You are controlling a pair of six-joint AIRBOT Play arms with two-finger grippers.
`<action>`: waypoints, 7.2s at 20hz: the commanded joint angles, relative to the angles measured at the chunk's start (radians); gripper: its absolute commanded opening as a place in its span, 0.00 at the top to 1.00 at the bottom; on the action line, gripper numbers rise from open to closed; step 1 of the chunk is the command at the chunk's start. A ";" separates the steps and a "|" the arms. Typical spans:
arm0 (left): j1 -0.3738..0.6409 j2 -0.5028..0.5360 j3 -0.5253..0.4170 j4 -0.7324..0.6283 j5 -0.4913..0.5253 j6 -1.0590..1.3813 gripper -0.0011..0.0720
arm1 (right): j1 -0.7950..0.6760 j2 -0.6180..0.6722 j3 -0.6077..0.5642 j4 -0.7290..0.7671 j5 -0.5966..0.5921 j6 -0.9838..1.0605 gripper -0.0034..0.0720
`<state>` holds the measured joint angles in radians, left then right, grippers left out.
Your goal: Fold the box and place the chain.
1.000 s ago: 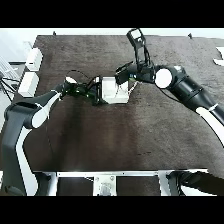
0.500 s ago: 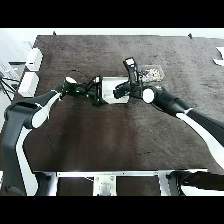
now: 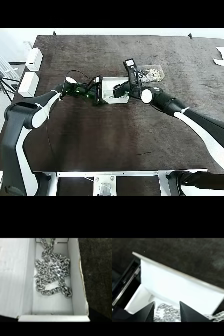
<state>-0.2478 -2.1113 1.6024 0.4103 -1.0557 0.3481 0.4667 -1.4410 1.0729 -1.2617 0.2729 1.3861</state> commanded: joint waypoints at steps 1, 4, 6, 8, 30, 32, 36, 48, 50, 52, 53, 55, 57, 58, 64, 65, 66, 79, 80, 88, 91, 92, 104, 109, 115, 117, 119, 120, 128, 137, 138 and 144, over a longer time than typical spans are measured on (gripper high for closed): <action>-0.001 0.000 0.000 0.000 0.000 0.000 0.27 | -0.074 0.057 0.000 -0.040 0.015 0.001 0.37; -0.001 0.000 0.000 0.000 0.000 0.000 0.27 | -0.229 0.002 0.001 -0.011 0.015 0.058 0.24; -0.001 0.000 0.000 0.000 0.000 0.000 0.27 | -0.323 -0.066 0.014 0.085 0.032 0.050 0.24; -0.001 0.000 0.000 0.000 0.000 0.000 0.27 | -0.364 -0.138 0.068 0.164 0.086 -0.015 0.24; -0.001 0.000 0.000 0.000 0.000 0.000 0.27 | -0.356 -0.313 0.378 0.407 0.241 -0.218 0.96; -0.001 0.000 0.000 0.000 0.000 0.000 0.27 | -0.338 -0.233 0.378 0.360 0.273 -0.217 0.96; -0.001 0.000 0.000 0.000 0.000 0.000 0.27 | -0.286 -0.082 0.378 0.288 0.338 -0.216 0.96; -0.001 0.000 0.000 0.000 0.000 0.000 0.27 | -0.122 0.143 0.375 -0.098 0.497 0.003 0.96; -0.001 0.000 0.000 0.000 0.000 0.000 0.27 | -0.090 0.154 0.374 -0.104 0.522 0.028 0.96; -0.001 0.000 0.000 0.000 0.000 0.000 0.27 | -0.052 0.155 0.373 -0.104 0.541 0.029 0.96; -0.001 0.000 0.000 0.000 0.000 0.000 0.27 | -0.030 0.155 0.372 -0.105 0.541 0.033 0.96; -0.001 0.000 0.000 0.000 0.000 0.000 0.27 | 0.006 0.155 0.371 -0.105 0.541 0.037 0.96; -0.001 0.000 0.000 0.000 0.000 0.000 0.27 | 0.032 0.155 0.371 -0.105 0.544 0.051 0.96; -0.001 0.000 0.000 0.000 0.000 0.000 0.27 | 0.041 0.155 0.371 -0.105 0.549 0.055 0.96; -0.001 0.000 0.000 0.000 0.000 0.000 0.27 | 0.062 0.168 0.371 -0.202 0.630 0.140 0.96; -0.001 0.000 0.000 0.000 0.000 0.000 0.27 | 0.065 0.172 0.371 -0.207 0.631 0.140 0.96; -0.001 0.000 0.000 0.000 0.000 0.000 0.27 | 0.068 0.175 0.371 -0.246 0.636 0.145 0.96; -0.001 0.000 0.000 0.000 0.000 0.000 0.27 | 0.023 0.212 0.371 -0.538 0.659 0.264 0.96; -0.001 0.000 0.000 0.000 0.000 0.000 0.27 | 0.024 0.213 0.371 -0.531 0.663 0.264 0.96; -0.001 0.000 0.000 0.000 0.000 0.000 0.27 | 0.114 0.211 0.313 -0.493 0.567 0.320 0.96; -0.001 0.000 0.000 0.000 0.000 0.000 0.27 | 0.133 0.199 0.270 -0.492 0.487 0.375 0.96; -0.001 0.000 0.000 0.000 0.000 0.000 0.27 | 0.133 0.188 0.264 -0.492 0.463 0.398 0.96; -0.001 0.000 0.000 0.000 0.000 0.000 0.27 | 0.122 -0.070 0.259 -0.466 0.280 0.447 0.96; -0.001 0.000 0.000 0.000 0.000 0.000 0.27 | 0.119 -0.203 0.232 -0.422 0.277 0.458 0.96; -0.001 0.000 0.000 0.000 0.000 0.000 0.27 | 0.085 -0.195 0.219 -0.414 0.296 0.458 0.49; -0.001 0.000 0.000 0.000 0.000 0.000 0.27 | 0.070 -0.155 0.219 -0.417 0.331 0.435 0.27; -0.001 0.000 0.000 0.000 0.000 0.000 0.27 | 0.036 -0.106 0.219 -0.433 0.368 0.431 0.27; -0.001 0.000 0.000 0.000 0.000 0.000 0.27 | 0.007 -0.086 0.218 -0.441 0.377 0.431 0.27; -0.001 0.000 0.000 0.000 0.000 0.000 0.27 | -0.082 -0.064 0.183 -0.161 0.373 0.221 0.27; -0.001 0.000 0.000 0.000 0.000 0.000 0.27 | -0.332 -0.172 0.099 0.053 0.099 0.180 0.17; -0.001 0.000 0.000 0.000 0.000 0.000 0.27 | -0.342 -0.207 0.118 0.164 0.106 0.078 0.17; -0.001 0.000 0.000 0.000 0.000 0.000 0.27 | -0.344 -0.400 0.314 0.569 0.197 -0.272 0.17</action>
<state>-0.2481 -2.1113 1.6024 0.4107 -1.0557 0.3481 0.1299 -1.7573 1.3037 -0.8940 0.4141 1.2709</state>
